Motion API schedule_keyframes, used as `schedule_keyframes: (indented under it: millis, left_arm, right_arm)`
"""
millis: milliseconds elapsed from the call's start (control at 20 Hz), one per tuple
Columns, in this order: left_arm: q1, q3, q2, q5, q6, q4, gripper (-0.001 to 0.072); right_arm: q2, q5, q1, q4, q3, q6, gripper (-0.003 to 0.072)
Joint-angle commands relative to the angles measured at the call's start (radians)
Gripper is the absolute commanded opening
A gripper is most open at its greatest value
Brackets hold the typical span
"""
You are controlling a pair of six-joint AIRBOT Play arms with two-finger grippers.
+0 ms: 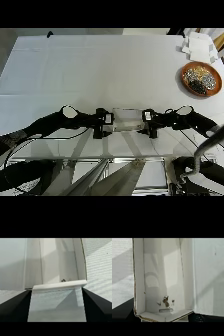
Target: Fold the box and place the chain.
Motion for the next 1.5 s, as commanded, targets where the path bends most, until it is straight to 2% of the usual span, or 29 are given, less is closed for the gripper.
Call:
schedule_keyframes:
  millis: [0, 550, 950, 1100, 1150, 1450]
  left_arm:
    - [-0.011, 0.001, -0.016, -0.008, 0.0, 0.008, 0.07]
    - [-0.044, 0.002, -0.047, 0.038, -0.002, -0.12, 0.0699]
    - [-0.053, 0.002, -0.056, 0.061, -0.046, -0.111, 0.069]
    - [-0.054, 0.002, -0.057, 0.058, -0.045, -0.103, 0.0424]
    - [-0.054, 0.002, -0.061, 0.057, -0.045, -0.095, 0.0383]
    - [-0.054, 0.002, -0.084, 0.057, -0.046, -0.042, 0.0392]
  right_arm:
    - [0.0, 0.0, 0.0, 0.0, 0.0, 0.001, 0.0434]
    - [0.0, 0.0, 0.0, 0.0, 0.0, 0.001, 0.0434]
    - [0.0, 0.0, 0.0, 0.0, 0.0, 0.001, 0.0434]
    - [0.0, 0.0, 0.0, 0.0, 0.0, 0.001, 0.0434]
    - [0.0, 0.0, 0.0, 0.0, 0.0, 0.001, 0.0434]
    - [0.0, 0.0, 0.0, 0.0, 0.0, 0.001, 0.0434]
